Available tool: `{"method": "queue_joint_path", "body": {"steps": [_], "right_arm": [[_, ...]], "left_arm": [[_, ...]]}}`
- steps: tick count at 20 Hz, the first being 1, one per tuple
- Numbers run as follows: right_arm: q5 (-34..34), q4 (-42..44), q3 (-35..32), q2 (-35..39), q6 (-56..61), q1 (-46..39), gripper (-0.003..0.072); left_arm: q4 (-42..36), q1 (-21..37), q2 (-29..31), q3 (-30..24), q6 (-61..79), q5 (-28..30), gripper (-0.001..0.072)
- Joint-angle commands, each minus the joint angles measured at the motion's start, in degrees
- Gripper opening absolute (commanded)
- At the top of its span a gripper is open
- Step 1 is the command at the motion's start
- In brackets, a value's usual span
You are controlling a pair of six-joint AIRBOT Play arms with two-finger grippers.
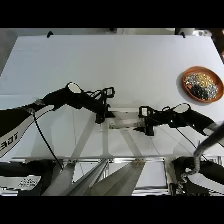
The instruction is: Fold the box and place the chain.
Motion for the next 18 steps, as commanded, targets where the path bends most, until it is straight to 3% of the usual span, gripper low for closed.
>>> {"method": "queue_joint_path", "body": {"steps": [1, 4, 18], "right_arm": [[-0.1, -0.3, 0.0, -0.1, 0.0, 0.0, 0.0515], [-0.4, -1.8, -0.4, -0.1, 0.1, 0.7, 0.0457], [-2.5, -1.3, -1.7, -0.1, 0.2, 1.5, 0.0404]], "left_arm": [[0.0, 0.0, 0.0, 0.0, -0.1, 0.1, 0.0013], [0.0, 0.0, 0.0, 0.0, -0.1, 0.1, 0.0013], [0.0, 0.0, 0.0, 0.0, -0.1, 0.1, 0.0013]]}}
